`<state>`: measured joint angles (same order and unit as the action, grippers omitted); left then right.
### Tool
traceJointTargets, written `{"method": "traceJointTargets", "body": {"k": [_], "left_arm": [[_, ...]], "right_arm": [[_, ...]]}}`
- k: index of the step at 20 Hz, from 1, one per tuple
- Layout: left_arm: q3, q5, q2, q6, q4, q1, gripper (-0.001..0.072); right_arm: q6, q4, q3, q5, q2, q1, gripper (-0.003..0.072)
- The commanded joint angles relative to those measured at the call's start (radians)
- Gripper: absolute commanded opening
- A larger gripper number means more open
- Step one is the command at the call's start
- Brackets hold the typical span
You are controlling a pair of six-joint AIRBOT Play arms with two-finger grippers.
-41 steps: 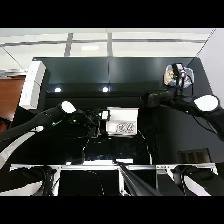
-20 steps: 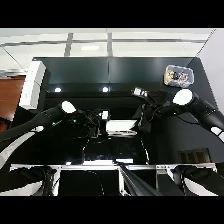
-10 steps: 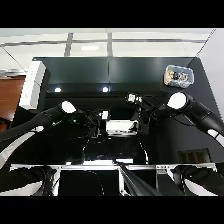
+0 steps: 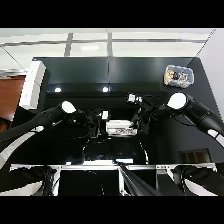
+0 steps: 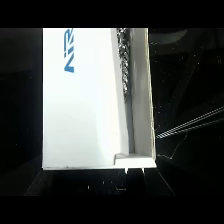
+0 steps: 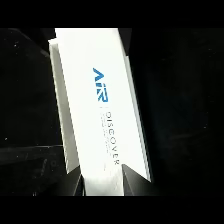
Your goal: Fold the box and place the chain.
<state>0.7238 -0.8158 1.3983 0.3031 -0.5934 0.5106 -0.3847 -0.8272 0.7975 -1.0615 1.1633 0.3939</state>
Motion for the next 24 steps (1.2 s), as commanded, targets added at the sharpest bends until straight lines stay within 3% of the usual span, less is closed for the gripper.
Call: {"method": "traceJointTargets", "body": {"k": [1, 10, 11, 12, 24], "left_arm": [[0.0, 0.001, 0.001, -0.001, 0.0, 0.0, 0.0401], [0.0, 0.001, 0.001, -0.001, 0.0, 0.0, 0.0401], [0.0, 0.001, 0.001, -0.001, 0.0, 0.0, 0.0401], [0.0, 0.001, 0.001, -0.001, 0.0, 0.0, 0.0401], [0.0, 0.001, 0.001, -0.001, 0.0, 0.0, 0.0401]], "right_arm": [[0.0, -0.009, 0.0, -0.007, 0.001, 0.001, 0.0275], [0.0, -0.047, 0.0, -0.007, 0.001, 0.002, 0.0277], [0.0, -0.047, 0.0, -0.006, 0.001, 0.002, 0.0303], [0.0, -0.048, 0.0, -0.005, 0.001, 0.002, 0.04], [0.0, -0.086, -0.001, -0.027, 0.001, 0.002, 0.0387]]}}
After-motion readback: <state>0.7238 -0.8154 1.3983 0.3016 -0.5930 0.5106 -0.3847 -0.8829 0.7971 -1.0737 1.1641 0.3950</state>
